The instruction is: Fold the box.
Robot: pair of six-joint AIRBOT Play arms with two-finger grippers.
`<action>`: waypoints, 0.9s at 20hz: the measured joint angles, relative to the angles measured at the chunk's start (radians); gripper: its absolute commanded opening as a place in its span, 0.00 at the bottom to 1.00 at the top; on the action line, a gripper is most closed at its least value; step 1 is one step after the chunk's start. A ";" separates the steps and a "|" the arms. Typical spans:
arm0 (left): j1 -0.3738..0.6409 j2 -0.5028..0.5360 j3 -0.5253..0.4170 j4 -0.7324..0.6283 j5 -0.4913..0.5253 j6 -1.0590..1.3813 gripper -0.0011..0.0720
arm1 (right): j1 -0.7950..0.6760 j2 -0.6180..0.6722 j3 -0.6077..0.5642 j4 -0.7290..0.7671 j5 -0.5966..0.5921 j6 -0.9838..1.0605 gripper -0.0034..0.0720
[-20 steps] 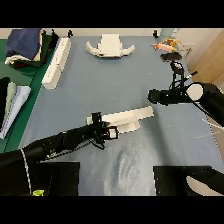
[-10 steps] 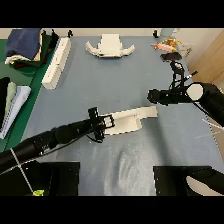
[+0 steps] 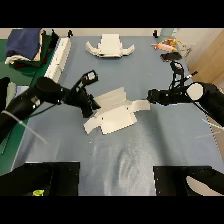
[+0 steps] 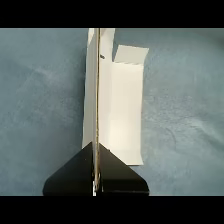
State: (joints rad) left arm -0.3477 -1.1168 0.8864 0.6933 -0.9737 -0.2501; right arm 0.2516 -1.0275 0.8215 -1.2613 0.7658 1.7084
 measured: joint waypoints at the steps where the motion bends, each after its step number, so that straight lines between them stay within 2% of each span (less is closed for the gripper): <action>1: 0.020 -0.040 0.052 0.008 -0.075 -0.027 0.03 | 0.000 0.000 0.000 0.003 0.000 0.000 0.50; 4: 0.042 -0.147 0.166 0.025 -0.253 -0.072 0.03 | 0.000 0.000 0.000 0.005 0.003 0.000 0.50; 8: 0.013 -0.216 0.219 0.033 -0.344 -0.076 0.03 | 0.000 0.000 0.000 0.008 0.003 0.000 0.50; 13: -0.045 -0.252 0.227 0.035 -0.354 -0.044 0.03 | 0.000 0.000 0.000 0.008 0.004 0.000 0.50; 18: -0.066 -0.261 0.161 0.021 -0.262 -0.003 0.03 | 0.000 0.000 0.000 0.008 0.011 0.000 0.50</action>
State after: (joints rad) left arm -0.4141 -1.3781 1.0477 0.7139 -1.2354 -0.2535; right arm 0.2516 -1.0275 0.8215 -1.2530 0.7773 1.7084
